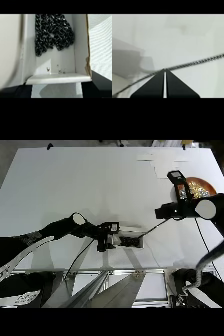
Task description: Fold the box and place the chain.
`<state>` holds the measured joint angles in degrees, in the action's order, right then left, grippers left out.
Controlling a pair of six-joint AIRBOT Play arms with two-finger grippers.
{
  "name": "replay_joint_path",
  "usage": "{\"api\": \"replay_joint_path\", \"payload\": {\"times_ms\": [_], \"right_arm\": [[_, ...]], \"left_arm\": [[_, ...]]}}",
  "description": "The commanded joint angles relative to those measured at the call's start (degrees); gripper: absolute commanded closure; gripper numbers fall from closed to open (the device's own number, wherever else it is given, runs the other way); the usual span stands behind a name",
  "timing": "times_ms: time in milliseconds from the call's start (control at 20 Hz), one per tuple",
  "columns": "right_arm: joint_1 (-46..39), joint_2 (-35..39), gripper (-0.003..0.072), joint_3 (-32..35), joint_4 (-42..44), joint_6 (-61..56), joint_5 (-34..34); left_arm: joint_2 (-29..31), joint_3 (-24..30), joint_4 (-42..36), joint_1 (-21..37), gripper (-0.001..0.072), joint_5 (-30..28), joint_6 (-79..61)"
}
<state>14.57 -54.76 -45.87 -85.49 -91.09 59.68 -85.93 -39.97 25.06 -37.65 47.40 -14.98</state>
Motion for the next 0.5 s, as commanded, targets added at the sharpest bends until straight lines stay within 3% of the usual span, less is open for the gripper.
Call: {"api": "replay_joint_path", "payload": {"times_ms": [0,50,100,250,450], "right_arm": [[-5.05,-3.48,0.0417,3.85,-2.80,-0.11,-0.07],[-5.18,-3.74,0.0242,5.62,-2.80,-0.13,-1.84],[-5.18,-3.87,0.0242,7.19,-2.75,-0.17,-3.76],[-5.16,-5.11,0.0348,9.60,-2.78,-2.14,-6.75],[-5.16,-8.81,0.0348,9.70,-2.78,-3.65,-7.04]], "left_arm": [[0.04,-0.02,0.00,0.04,0.0540,-0.02,-0.02],[0.04,-0.02,0.00,0.04,0.0540,-0.02,-0.02],[0.04,-0.02,0.00,0.04,0.0540,-0.02,-0.02],[0.04,-0.02,0.00,0.04,0.0540,-0.02,-0.02],[0.04,-0.02,0.00,0.04,0.0540,-0.02,-0.02]]}}
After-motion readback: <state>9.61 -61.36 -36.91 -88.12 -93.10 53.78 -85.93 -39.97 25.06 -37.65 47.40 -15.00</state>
